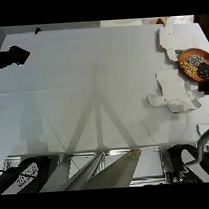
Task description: Fold the box and place the chain.
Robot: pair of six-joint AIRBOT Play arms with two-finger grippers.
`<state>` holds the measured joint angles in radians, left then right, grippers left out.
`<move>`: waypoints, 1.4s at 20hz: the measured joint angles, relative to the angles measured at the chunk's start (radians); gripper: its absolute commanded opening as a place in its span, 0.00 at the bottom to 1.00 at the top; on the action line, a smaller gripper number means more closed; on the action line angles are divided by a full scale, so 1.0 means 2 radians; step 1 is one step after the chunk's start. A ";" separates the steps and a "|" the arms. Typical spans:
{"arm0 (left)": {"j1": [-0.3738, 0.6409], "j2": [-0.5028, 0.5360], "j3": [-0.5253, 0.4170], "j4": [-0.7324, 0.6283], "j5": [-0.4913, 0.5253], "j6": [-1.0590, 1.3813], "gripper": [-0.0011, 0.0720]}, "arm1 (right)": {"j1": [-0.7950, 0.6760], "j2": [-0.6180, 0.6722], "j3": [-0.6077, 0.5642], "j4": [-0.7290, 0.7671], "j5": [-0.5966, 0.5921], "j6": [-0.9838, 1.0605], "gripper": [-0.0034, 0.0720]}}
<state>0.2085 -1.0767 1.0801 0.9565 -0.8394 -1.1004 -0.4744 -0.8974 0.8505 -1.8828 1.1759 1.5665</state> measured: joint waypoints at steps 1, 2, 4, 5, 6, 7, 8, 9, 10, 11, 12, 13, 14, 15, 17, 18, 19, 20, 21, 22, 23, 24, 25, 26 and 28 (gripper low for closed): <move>0.000 0.000 0.000 0.000 0.000 0.000 0.89 | -0.022 -0.003 0.003 -0.001 0.002 -0.005 0.53; 0.000 0.000 0.000 0.000 0.000 0.000 0.89 | -0.044 -0.006 0.006 -0.002 0.004 -0.014 0.54; 0.000 0.000 0.000 0.000 0.000 0.000 0.89 | -0.082 -0.011 0.010 0.000 0.008 -0.029 0.59; 0.000 0.000 0.000 0.000 0.000 0.000 0.89 | -0.100 -0.016 0.014 0.003 0.010 -0.035 0.59; 0.000 0.000 0.000 0.000 0.000 0.000 0.89 | -0.113 -0.023 0.021 0.009 0.012 -0.038 0.59; 0.000 0.000 0.000 0.000 0.000 0.000 0.89 | -0.123 -0.032 0.029 0.014 0.015 -0.042 0.59; 0.000 0.000 0.000 0.000 0.000 0.000 0.89 | -0.129 -0.044 0.041 0.021 0.020 -0.046 0.59; 0.000 0.000 0.000 0.000 0.000 0.000 0.89 | -0.134 -0.059 0.057 0.033 0.027 -0.050 0.59; 0.000 0.000 0.000 0.000 0.000 0.000 0.89 | -0.138 -0.076 0.076 0.047 0.036 -0.053 0.59; 0.000 0.000 0.000 0.000 0.000 0.000 0.89 | -0.140 -0.091 0.092 0.059 0.043 -0.056 0.59; 0.000 0.000 0.000 0.000 0.000 0.000 0.89 | -0.142 -0.108 0.109 0.069 0.052 -0.062 0.59; 0.000 0.000 0.000 0.000 0.000 0.000 0.89 | -0.143 -0.122 0.123 0.076 0.059 -0.066 0.59; 0.000 0.000 0.000 0.000 0.000 0.000 0.89 | -0.144 -0.137 0.134 0.080 0.063 -0.073 0.59; 0.000 0.000 0.000 0.000 0.000 0.000 0.89 | -0.145 -0.150 0.142 0.084 0.065 -0.077 0.59; 0.000 0.000 0.000 0.000 0.000 0.000 0.89 | -0.146 -0.179 0.152 0.091 0.068 -0.087 0.59; 0.000 0.000 0.000 0.000 0.000 0.000 0.89 | -0.146 -0.194 0.155 0.095 0.068 -0.091 0.59; 0.000 0.000 0.000 0.000 0.000 0.000 0.89 | -0.146 -0.208 0.158 0.101 0.068 -0.100 0.59; 0.000 0.000 0.000 0.000 0.000 0.000 0.89 | -0.146 -0.221 0.159 0.106 0.068 -0.106 0.59; 0.000 0.000 0.000 0.000 0.000 0.000 0.89 | -0.146 -0.233 0.160 0.109 0.066 -0.114 0.59; 0.000 0.000 0.000 0.000 0.000 0.000 0.89 | -0.146 -0.244 0.161 0.111 0.061 -0.119 0.59; 0.000 0.000 0.000 0.000 0.000 0.000 0.89 | -0.146 -0.256 0.163 0.112 0.058 -0.126 0.59; 0.000 0.000 0.000 0.000 0.000 0.000 0.89 | -0.146 -0.265 0.165 0.113 0.055 -0.130 0.59; 0.000 0.000 0.000 0.000 0.000 0.000 0.89 | -0.146 -0.275 0.167 0.115 0.051 -0.134 0.59; 0.000 0.000 0.000 0.000 0.000 0.000 0.89 | -0.146 -0.284 0.170 0.116 0.049 -0.138 0.59; 0.000 0.000 0.000 0.000 0.000 0.000 0.89 | -0.146 -0.300 0.176 0.115 0.041 -0.142 0.58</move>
<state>0.2085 -1.0767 1.0801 0.9569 -0.8387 -1.1004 -0.7658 -1.4971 1.2022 -1.6520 1.2575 1.2823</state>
